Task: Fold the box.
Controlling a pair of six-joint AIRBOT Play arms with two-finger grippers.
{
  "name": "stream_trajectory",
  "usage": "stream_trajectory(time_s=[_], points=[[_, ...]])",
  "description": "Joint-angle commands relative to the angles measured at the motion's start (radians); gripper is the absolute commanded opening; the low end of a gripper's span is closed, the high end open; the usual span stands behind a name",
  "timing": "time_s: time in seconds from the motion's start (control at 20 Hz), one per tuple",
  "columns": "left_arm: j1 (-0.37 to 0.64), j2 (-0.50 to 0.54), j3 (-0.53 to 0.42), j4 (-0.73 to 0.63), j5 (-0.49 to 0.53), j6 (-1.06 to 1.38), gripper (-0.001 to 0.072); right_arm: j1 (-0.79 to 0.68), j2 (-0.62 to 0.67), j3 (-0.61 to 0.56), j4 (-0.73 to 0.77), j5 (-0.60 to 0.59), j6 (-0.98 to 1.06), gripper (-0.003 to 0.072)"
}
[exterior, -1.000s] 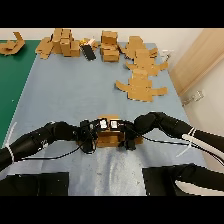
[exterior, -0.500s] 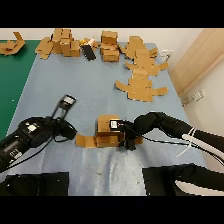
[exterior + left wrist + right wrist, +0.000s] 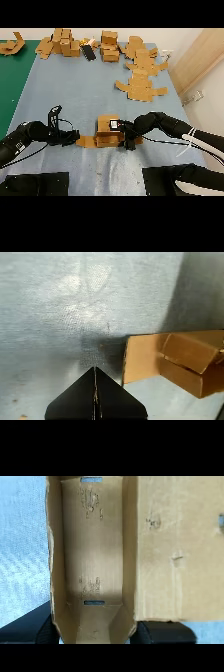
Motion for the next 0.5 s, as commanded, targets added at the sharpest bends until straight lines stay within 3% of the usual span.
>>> stream_trajectory(time_s=[0.0, 0.45], points=[[-0.013, -0.037, -0.014, -0.129, 0.041, 0.042, 0.0010, 0.001, -0.001, 0.000, 0.005, 0.001, 0.001, 0.0412], [-0.089, -0.042, -0.052, -0.246, 0.106, 0.083, 0.0010, 0.001, -0.001, 0.000, 0.011, 0.001, 0.001, 0.0412]])
